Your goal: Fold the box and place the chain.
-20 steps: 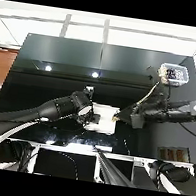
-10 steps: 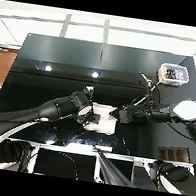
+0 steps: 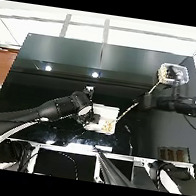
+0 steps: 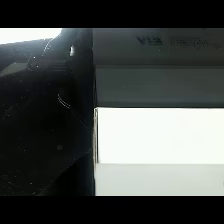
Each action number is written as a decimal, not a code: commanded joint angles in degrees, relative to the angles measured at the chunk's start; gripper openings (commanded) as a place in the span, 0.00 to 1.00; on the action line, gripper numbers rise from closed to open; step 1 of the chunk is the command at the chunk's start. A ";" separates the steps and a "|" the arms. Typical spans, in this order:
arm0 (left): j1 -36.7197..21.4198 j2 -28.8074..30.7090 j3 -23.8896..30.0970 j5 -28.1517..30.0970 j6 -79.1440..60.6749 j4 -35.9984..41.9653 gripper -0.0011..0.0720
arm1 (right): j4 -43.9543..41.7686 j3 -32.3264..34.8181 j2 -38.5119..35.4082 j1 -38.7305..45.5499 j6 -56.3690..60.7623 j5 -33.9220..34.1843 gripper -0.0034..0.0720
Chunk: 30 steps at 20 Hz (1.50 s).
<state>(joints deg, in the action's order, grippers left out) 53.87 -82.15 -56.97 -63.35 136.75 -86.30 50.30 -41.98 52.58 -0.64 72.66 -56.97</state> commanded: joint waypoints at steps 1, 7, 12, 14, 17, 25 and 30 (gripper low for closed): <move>-0.04 -0.04 -0.02 0.07 0.00 -0.04 0.06 | 20.83 0.52 3.78 7.61 15.34 17.51 0.83; -0.04 -0.04 -0.02 0.13 0.00 -0.02 0.06 | 16.79 -14.51 30.05 7.89 22.01 24.00 0.95; -0.04 -0.04 -0.02 0.15 0.00 -0.02 0.06 | 14.03 -28.33 42.97 7.76 24.65 18.56 0.95; -0.04 -0.04 -0.02 0.20 0.00 -0.02 0.06 | 14.14 -28.72 43.60 7.76 24.65 18.82 0.70; -0.04 -0.04 -0.02 0.22 0.00 -0.02 0.06 | 15.12 -28.74 43.52 7.78 24.63 16.46 0.06; -0.04 -0.04 0.00 0.04 0.00 -0.07 0.06 | 15.15 -28.74 21.77 7.76 10.21 3.80 0.06; -0.04 -0.04 0.00 0.20 0.00 -0.02 0.06 | 14.53 -28.76 1.20 7.74 6.56 -2.56 0.06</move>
<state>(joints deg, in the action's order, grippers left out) 53.87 -82.15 -56.97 -63.20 136.77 -86.32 65.39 -70.67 64.12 7.11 82.28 -55.27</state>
